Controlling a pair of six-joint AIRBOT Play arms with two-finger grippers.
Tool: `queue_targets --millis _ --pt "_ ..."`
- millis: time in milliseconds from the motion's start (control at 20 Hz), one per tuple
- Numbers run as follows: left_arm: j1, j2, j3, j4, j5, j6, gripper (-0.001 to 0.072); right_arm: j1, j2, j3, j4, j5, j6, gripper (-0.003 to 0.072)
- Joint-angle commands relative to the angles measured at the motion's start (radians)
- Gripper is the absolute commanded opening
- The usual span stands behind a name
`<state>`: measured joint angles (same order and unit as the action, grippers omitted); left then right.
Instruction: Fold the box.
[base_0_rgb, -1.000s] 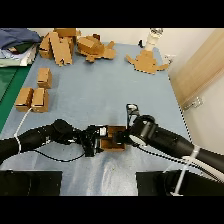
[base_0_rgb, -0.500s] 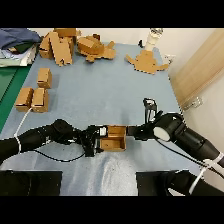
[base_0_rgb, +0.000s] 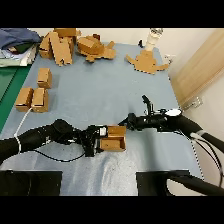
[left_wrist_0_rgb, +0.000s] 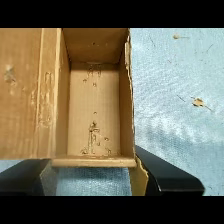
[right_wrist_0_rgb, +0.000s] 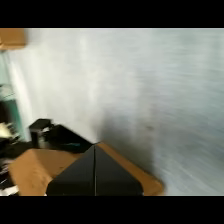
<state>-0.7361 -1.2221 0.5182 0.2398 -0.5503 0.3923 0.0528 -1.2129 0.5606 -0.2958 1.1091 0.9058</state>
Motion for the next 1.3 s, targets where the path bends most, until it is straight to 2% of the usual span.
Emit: queue_targets --millis 0,100,300,400,550,650,800,950,1000,1200,1250 --pt "0.001 0.0 0.0 0.0 0.0 0.0 0.047 -0.052 -0.183 0.022 0.206 0.352 -0.276 0.0005" --pt "0.001 0.0 0.0 0.0 0.0 0.0 0.047 -0.051 -0.192 0.01 0.15 0.406 -0.303 0.0006" --pt "0.001 0.0 0.0 0.0 0.0 0.0 0.047 -0.04 -0.063 -0.063 0.115 0.367 -0.383 0.0006" --pt "0.001 0.0 0.0 0.0 0.0 0.0 0.0471 0.009 0.04 -0.097 0.04 0.297 -0.378 0.0006" --pt "0.001 0.0 0.0 0.0 0.0 0.0 0.047 0.108 0.193 -0.144 -0.114 0.122 -0.319 0.0007" --pt "0.001 0.0 0.0 0.0 0.0 0.0 0.0471 0.149 0.251 -0.161 -0.183 0.014 -0.293 0.0006" --pt "0.001 0.0 0.0 0.0 0.0 0.0 0.0471 0.187 0.307 -0.159 -0.196 -0.114 -0.295 0.0007" --pt "0.001 0.0 0.0 0.0 0.0 0.0 0.047 0.212 0.365 -0.159 -0.215 -0.188 -0.297 0.0009" --pt "0.001 0.0 0.0 0.0 0.0 0.0 0.047 0.225 0.383 -0.159 -0.233 -0.2 -0.297 0.0057" --pt "0.001 0.0 0.0 0.0 0.0 0.0 0.047 0.352 0.445 -0.159 -0.388 -0.28 -0.309 0.0118" --pt "0.001 0.0 0.0 0.0 0.0 0.0 0.0471 0.396 0.461 -0.159 -0.405 -0.304 -0.318 0.0221"
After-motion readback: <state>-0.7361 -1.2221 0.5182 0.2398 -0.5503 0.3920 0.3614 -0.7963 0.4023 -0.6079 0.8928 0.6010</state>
